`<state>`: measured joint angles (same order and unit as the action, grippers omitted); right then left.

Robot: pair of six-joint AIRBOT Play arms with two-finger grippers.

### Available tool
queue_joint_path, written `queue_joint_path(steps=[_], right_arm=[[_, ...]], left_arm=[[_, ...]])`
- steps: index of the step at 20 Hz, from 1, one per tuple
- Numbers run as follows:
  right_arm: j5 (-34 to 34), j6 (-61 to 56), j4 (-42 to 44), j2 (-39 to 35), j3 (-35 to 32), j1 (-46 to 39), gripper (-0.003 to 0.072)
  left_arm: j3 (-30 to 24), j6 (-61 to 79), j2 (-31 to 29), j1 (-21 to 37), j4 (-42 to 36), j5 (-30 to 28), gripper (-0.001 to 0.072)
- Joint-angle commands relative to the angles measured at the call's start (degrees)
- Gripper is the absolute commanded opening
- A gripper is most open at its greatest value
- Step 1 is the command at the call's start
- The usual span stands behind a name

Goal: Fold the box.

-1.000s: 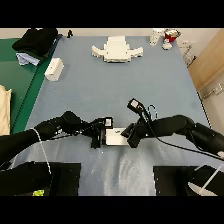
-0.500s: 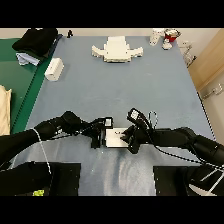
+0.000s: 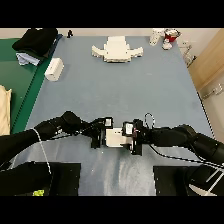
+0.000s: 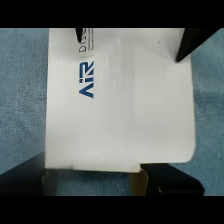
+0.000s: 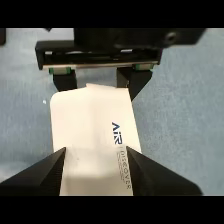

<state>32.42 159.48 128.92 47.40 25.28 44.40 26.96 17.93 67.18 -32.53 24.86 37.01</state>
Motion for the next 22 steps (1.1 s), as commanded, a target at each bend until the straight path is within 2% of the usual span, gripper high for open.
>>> queue_joint_path(steps=[1, 9, 12, 22], right_arm=[[0.3, 6.2, -1.9, 1.5, 0.2, 0.1, 0.059], [-5.7, 8.2, -8.3, 1.6, 0.2, 3.5, 0.0582], [-5.6, 8.2, -8.3, 1.2, 0.2, 3.6, 0.0512], [-8.9, 8.2, -11.3, -2.4, 0.2, 3.6, 0.0507]], left_arm=[[0.0, 0.0, 0.0, 0.0, 0.0, 0.0, 0.0451], [0.0, 0.0, 0.0, 0.0, 0.0, 0.0, 0.0451], [0.0, 0.0, 0.0, 0.0, 0.0, 0.0, 0.0451], [0.0, 0.0, 0.0, 0.0, 0.0, 0.0, 0.0451]])
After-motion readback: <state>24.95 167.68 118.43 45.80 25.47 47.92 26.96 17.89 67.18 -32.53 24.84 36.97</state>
